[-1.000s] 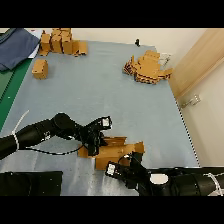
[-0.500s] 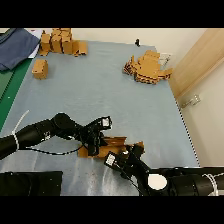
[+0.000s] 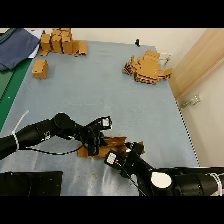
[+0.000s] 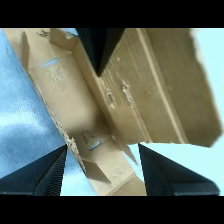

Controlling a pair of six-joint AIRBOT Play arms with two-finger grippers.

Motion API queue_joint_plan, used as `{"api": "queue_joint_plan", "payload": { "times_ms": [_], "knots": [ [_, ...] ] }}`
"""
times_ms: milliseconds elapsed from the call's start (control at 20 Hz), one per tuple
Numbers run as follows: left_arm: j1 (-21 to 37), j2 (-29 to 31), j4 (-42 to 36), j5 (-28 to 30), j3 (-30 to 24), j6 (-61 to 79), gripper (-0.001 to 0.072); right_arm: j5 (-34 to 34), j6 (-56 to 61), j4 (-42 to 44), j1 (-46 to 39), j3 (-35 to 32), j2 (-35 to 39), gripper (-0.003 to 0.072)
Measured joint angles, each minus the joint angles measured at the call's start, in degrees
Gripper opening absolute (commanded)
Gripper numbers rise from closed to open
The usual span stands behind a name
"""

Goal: Fold the box.

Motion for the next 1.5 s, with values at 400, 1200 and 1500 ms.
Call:
{"api": "queue_joint_plan", "payload": {
  "times_ms": [400,1200,1500],
  "knots": [
    [0.0,0.0,0.0,0.0,0.0,0.0,0.0015,1.9,-7.2,5.7,-6.1,-3.1,7.8,0.072],
    [0.0,0.0,0.0,0.0,0.0,0.0,0.0015,16.7,-100.3,67.5,-56.0,-3.2,5.4,0.072],
    [0.0,0.0,0.0,0.0,0.0,0.0,0.0015,13.9,-110.8,76.5,-61.3,-0.9,-0.8,0.072]
  ]
}}
